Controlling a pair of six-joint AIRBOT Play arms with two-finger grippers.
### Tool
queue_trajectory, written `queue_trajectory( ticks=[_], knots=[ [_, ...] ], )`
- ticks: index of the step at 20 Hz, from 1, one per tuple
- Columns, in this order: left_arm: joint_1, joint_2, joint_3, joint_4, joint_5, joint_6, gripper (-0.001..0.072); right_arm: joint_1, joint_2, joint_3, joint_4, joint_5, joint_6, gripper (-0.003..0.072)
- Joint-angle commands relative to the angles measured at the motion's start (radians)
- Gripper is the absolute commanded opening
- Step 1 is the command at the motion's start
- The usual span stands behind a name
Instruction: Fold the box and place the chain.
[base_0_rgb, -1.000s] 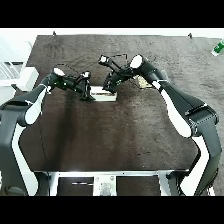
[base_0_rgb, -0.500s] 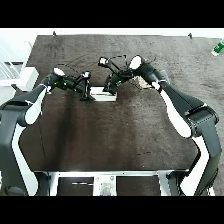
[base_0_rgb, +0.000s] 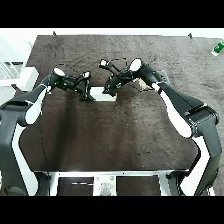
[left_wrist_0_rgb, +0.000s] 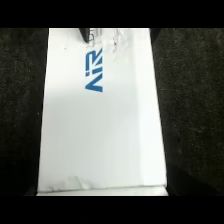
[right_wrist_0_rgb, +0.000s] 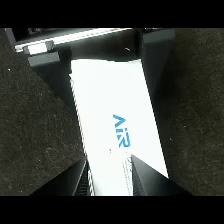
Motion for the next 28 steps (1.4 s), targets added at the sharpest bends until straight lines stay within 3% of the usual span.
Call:
queue_trajectory(
  ticks=[1,2,3,7,10,14,17,22,28],
  knots=[
    [0.000,0.001,0.000,-0.002,0.002,0.000,0.0490,0.001,-0.001,-0.016,0.050,0.019,-0.027,0.0310],
    [0.000,0.001,0.000,-0.002,0.002,0.000,0.0490,0.001,-0.001,-0.024,0.050,0.020,-0.027,0.0347],
    [0.000,0.001,0.000,-0.002,0.002,0.000,0.0490,-0.001,-0.001,-0.029,0.050,0.020,-0.027,0.0464],
    [0.000,0.001,0.000,-0.002,0.002,0.000,0.0490,-0.015,0.000,-0.024,0.063,0.018,-0.039,0.0452],
    [0.000,0.001,0.000,-0.002,0.002,0.000,0.0490,-0.055,0.003,-0.011,0.212,0.019,-0.055,0.0450],
    [0.000,0.001,0.000,-0.002,0.002,0.000,0.0490,-0.095,0.008,-0.012,0.347,0.019,-0.079,0.0334],
    [0.000,0.001,0.000,-0.002,0.002,0.000,0.0490,-0.092,0.006,-0.032,0.346,0.019,-0.079,0.0037],
    [0.000,0.001,0.000,-0.002,0.002,0.000,0.0490,-0.071,-0.010,-0.123,0.333,0.018,-0.079,0.0013],
    [0.000,0.001,0.000,-0.002,0.002,0.001,0.0490,-0.040,-0.030,-0.156,0.148,0.018,0.031,0.0013]
  ],
)
